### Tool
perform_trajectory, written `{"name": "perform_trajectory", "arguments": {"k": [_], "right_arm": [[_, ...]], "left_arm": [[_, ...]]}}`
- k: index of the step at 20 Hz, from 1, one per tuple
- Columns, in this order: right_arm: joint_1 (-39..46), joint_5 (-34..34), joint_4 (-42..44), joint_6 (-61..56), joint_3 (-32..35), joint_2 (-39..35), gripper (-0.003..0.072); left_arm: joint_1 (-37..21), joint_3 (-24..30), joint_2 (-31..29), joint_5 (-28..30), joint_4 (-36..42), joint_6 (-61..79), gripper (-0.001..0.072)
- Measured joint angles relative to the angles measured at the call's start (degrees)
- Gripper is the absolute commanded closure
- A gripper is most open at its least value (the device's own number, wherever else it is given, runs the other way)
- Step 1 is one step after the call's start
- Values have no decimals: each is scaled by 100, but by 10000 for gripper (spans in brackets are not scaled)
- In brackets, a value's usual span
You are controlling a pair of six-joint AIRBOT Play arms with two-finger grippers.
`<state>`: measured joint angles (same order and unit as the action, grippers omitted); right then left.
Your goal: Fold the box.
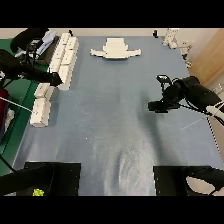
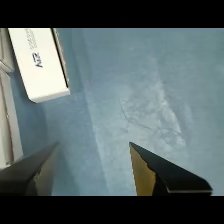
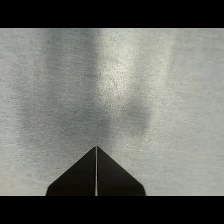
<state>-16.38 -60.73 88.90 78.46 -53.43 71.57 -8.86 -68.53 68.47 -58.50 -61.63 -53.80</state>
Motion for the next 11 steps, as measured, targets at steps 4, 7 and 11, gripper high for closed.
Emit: {"name": "perform_trajectory", "arguments": {"k": [4, 7, 11], "right_arm": [[0, 0, 0, -2, 0, 0, 676], [0, -2, 0, 0, 0, 0, 676], [0, 0, 0, -2, 0, 0, 676]], "left_arm": [[24, 48, -254, -1255, 592, -144, 14], [254, 275, -306, -1838, 1075, -243, 14], [741, 584, -326, -2140, 1349, -286, 14]]}}
